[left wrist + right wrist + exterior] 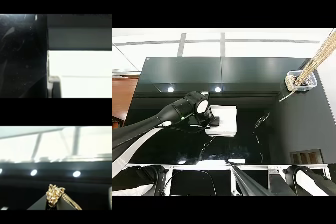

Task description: Fold the box and place the chain.

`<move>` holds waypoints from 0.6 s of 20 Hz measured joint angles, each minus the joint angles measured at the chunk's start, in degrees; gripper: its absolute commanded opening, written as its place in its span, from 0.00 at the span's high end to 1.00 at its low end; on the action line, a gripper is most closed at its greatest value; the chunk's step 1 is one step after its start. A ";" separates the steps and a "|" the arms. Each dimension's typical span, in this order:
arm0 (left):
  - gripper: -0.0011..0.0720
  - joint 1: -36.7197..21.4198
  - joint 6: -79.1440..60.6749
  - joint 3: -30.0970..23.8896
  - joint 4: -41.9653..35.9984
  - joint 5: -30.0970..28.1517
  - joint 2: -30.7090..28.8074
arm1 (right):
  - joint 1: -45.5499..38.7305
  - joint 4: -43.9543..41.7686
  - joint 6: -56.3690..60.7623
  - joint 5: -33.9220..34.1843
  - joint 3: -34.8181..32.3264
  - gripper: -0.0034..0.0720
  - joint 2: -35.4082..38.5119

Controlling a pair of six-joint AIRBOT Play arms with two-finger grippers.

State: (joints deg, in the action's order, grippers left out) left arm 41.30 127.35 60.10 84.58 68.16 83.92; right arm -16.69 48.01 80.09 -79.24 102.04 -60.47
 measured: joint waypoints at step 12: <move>0.95 0.00 0.02 0.00 0.00 0.02 0.00 | 27.19 -1.49 2.16 -4.87 -2.16 0.94 1.95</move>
State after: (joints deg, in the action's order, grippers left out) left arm 41.30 127.37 60.10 84.58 68.18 83.92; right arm 10.50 46.52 82.26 -84.12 99.88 -58.52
